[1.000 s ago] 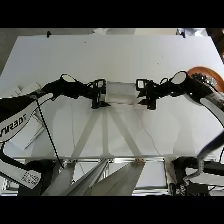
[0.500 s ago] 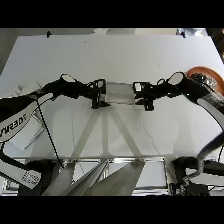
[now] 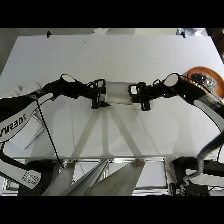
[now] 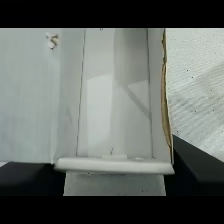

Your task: Fold the box and place the chain.

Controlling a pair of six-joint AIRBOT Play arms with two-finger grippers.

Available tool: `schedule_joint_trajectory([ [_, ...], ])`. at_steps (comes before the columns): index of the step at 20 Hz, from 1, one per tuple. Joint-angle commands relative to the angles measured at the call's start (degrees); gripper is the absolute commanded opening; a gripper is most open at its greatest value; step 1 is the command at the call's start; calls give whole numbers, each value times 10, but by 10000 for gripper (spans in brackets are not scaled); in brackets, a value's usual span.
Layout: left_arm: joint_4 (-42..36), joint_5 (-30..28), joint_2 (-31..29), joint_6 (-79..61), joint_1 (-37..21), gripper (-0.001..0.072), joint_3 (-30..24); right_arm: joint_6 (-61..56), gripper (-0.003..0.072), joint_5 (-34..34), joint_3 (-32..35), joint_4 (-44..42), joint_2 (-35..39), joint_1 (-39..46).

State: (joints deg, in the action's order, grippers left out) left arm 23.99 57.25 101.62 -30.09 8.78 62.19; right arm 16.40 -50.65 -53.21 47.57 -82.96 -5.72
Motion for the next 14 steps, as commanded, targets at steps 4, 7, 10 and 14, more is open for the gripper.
schedule_joint_trajectory([
  [4,0,0,0,-1,0,513,0,-16,341,4,0,-1,0,-1],
  [7,0,0,0,-1,0,513,0,-17,340,6,0,0,0,-1],
  [10,0,0,0,-1,0,513,0,-45,339,7,0,0,0,-1],
  [14,0,0,0,-1,0,513,0,-46,416,10,0,-3,0,-1],
])
